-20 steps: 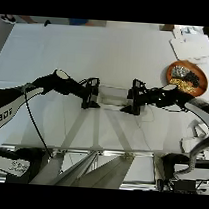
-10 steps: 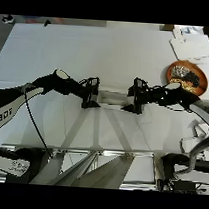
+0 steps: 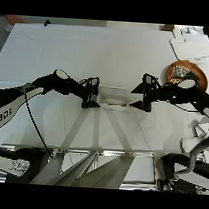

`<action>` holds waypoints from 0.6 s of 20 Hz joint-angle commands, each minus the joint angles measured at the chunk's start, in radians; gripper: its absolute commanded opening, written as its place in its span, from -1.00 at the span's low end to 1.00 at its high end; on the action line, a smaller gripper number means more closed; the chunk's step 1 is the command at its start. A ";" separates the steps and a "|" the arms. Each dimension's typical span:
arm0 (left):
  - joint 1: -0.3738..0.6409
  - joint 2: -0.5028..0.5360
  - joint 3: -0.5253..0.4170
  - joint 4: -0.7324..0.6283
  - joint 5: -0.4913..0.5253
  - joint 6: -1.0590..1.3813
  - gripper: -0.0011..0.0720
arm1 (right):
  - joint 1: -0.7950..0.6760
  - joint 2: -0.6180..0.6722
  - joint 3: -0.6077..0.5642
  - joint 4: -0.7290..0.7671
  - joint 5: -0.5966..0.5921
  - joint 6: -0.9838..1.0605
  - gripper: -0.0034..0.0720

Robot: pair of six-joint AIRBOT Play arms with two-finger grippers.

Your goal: Fold the box and place the chain.

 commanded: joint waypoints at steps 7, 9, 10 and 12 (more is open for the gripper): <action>0.000 -0.001 0.001 0.001 -0.001 0.001 -0.27 | 0.005 0.093 0.001 -0.061 0.111 0.213 -0.88; 0.000 -0.001 0.001 0.001 0.000 0.001 -0.27 | 0.059 0.093 0.001 -0.051 0.058 0.214 -0.88; 0.000 -0.001 0.001 0.001 0.000 0.001 -0.27 | 0.097 0.093 0.001 -0.038 -0.004 0.244 -0.89; 0.000 -0.001 0.001 0.001 0.000 0.001 -0.27 | 0.171 0.093 0.001 0.000 -0.189 0.301 -0.89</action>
